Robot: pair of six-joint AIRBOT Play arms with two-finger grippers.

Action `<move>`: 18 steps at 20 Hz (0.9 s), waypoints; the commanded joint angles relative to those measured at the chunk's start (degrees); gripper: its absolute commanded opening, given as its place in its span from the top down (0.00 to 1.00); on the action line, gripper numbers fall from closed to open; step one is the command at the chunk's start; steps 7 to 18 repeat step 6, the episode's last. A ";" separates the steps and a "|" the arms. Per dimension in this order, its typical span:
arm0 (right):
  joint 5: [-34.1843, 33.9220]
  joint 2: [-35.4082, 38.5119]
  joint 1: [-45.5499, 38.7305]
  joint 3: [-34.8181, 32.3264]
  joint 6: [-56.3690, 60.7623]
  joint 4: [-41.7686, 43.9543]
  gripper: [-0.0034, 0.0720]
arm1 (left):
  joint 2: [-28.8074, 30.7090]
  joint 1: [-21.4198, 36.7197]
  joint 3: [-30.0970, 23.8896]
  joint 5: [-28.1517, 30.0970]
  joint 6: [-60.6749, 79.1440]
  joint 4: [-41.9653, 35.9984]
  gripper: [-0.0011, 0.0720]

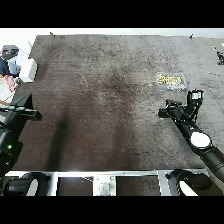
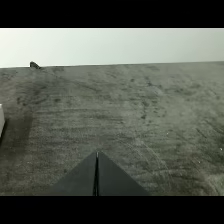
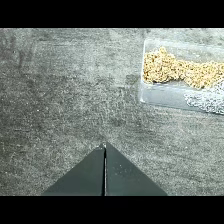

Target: Fold the box and place the chain.

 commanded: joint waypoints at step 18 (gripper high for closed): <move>-1.14 0.02 0.04 -0.02 0.02 0.00 0.94 | 0.09 -6.69 -0.04 13.11 2.93 0.57 0.97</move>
